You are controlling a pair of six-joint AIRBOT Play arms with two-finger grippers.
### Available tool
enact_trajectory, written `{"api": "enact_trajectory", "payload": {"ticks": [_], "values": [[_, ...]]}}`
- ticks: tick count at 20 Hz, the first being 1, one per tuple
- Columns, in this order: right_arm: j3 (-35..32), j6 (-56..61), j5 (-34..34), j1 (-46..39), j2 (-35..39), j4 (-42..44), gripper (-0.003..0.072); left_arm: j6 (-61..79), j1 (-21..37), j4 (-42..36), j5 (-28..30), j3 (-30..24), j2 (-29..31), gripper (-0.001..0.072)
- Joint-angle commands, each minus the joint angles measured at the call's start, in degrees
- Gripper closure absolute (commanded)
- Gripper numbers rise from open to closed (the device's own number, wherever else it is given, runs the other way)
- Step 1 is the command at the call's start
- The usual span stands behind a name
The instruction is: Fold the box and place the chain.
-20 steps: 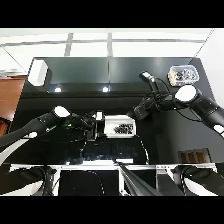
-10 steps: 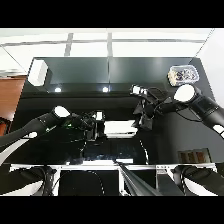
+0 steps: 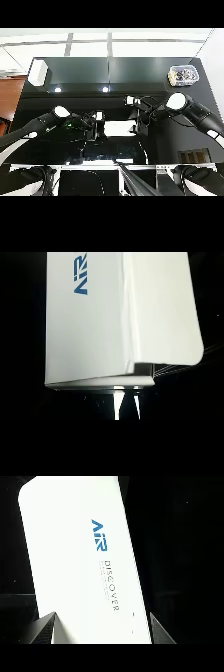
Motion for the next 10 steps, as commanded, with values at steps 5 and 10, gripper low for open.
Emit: {"api": "enact_trajectory", "payload": {"ticks": [5, 10], "values": [[-0.33, -0.85, -1.36, 0.42, -0.42, -0.26, 0.0137, 0.07, -0.04, 0.02, 0.0, 0.04, -0.04, 0.0359], [-0.33, -0.83, -1.05, 0.42, -0.46, -0.22, 0.027, 0.07, -0.04, 0.02, 0.0, 0.04, -0.04, 0.0359]]}}
